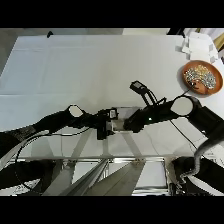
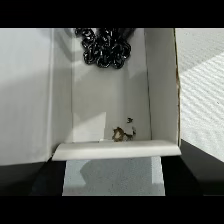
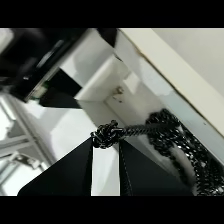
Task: Fold the box and place the chain.
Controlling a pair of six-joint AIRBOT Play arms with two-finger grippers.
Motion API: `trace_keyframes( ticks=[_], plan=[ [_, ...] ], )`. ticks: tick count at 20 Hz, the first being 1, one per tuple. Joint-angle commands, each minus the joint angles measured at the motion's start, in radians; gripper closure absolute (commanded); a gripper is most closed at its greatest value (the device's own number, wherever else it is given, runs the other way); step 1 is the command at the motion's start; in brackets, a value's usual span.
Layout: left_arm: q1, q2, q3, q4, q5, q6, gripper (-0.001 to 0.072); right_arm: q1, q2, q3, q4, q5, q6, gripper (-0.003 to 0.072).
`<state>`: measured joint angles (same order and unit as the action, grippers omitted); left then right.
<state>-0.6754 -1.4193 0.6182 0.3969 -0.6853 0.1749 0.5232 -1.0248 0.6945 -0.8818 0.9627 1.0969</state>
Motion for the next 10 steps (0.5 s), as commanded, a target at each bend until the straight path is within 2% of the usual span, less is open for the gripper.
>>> trace_keyframes(
  ticks=[1,5,8,10],
  plan=[
    [0.001,0.000,0.000,0.000,0.000,0.000,0.0578,0.002,-0.079,-0.050,-0.003,-0.061,-0.030,0.0670],
    [0.001,0.000,0.000,0.000,0.000,0.000,0.0578,0.001,-0.113,-0.050,-0.003,-0.071,-0.030,0.0665],
    [0.001,0.000,0.000,0.000,0.000,0.000,0.0578,0.001,-0.103,-0.039,-0.001,-0.050,-0.030,0.0525],
    [0.001,0.000,0.000,0.000,0.000,0.000,0.0578,-0.020,-0.061,0.002,-0.002,0.000,-0.030,0.0503]
  ],
)
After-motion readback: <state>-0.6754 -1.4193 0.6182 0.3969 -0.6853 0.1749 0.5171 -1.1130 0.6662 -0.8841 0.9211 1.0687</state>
